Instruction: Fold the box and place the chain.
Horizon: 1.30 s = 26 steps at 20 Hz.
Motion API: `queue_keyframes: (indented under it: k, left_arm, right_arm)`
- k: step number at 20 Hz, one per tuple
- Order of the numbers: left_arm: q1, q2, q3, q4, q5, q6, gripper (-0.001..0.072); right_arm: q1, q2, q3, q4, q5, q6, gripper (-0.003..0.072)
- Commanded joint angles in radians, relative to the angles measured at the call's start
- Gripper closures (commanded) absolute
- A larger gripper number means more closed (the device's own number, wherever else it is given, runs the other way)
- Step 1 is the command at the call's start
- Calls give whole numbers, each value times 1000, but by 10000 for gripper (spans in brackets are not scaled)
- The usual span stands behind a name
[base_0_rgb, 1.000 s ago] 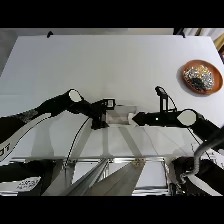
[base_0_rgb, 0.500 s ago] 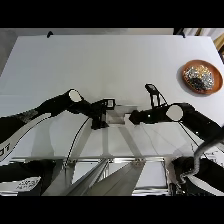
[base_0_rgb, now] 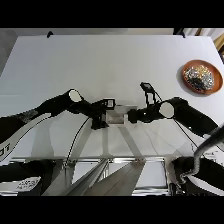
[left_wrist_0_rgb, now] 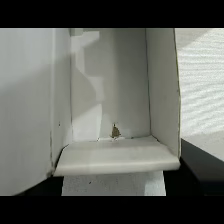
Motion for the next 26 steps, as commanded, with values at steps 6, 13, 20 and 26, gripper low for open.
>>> queue_keyframes:
  k: [6,13,20,26]
  left_arm:
    - [0,0,0,0,0,0,397]
    - [0,0,0,0,0,0,397]
    - [0,0,0,0,0,0,397]
    - [0,0,0,0,0,0,397]
  right_arm:
    - [5,-11,11,-37,2,120,253]
    - [5,-11,43,5,18,47,252]
    - [23,-11,66,-43,124,-35,88]
    - [29,-13,66,-83,131,-42,94]
